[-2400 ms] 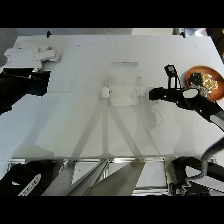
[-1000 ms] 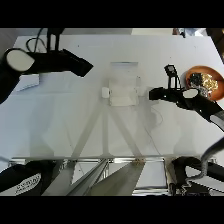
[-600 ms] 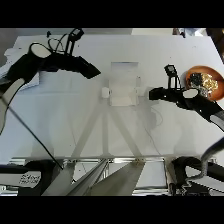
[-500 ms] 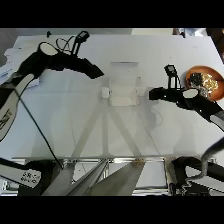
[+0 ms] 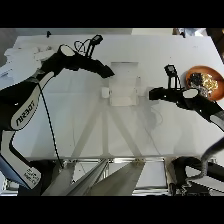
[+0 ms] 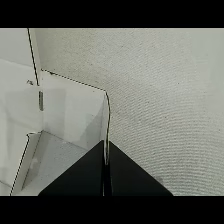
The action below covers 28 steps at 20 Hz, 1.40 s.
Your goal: Fold the box and place the chain.
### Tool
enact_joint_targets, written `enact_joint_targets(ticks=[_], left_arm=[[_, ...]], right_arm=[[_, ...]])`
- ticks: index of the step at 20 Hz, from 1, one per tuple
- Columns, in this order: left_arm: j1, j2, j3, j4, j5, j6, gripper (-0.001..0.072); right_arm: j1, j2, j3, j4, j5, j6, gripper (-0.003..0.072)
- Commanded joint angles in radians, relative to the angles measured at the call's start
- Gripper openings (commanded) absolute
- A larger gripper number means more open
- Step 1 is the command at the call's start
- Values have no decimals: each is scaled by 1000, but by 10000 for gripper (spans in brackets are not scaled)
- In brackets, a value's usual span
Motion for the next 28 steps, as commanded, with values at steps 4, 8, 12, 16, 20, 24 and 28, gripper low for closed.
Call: enact_joint_targets(ticks=[4, 8, 12, 16, 20, 24, 28], left_arm=[[-48, -45, 34, 2, 36, 0, 669], [-60, -45, 34, 47, -93, 8, 636], [-62, -44, 34, 61, -182, 106, 553], [-62, -44, 34, 45, -180, 166, 299], [-62, -44, 34, 8, -171, 213, 79], [-62, -44, 34, 4, -166, 213, 7], [-62, -43, 34, 4, -166, 213, 8]], right_arm=[[1, 0, -1, 0, 0, 0, 10], [1, 0, -1, 0, 0, 0, 10], [1, 0, -1, 0, 0, 0, 10], [1, 0, -1, 0, 0, 0, 10], [1, 0, -1, 0, 0, 0, 10], [1, 0, -1, 0, 0, 0, 10], [1, 0, -1, 0, 0, 0, 10]])
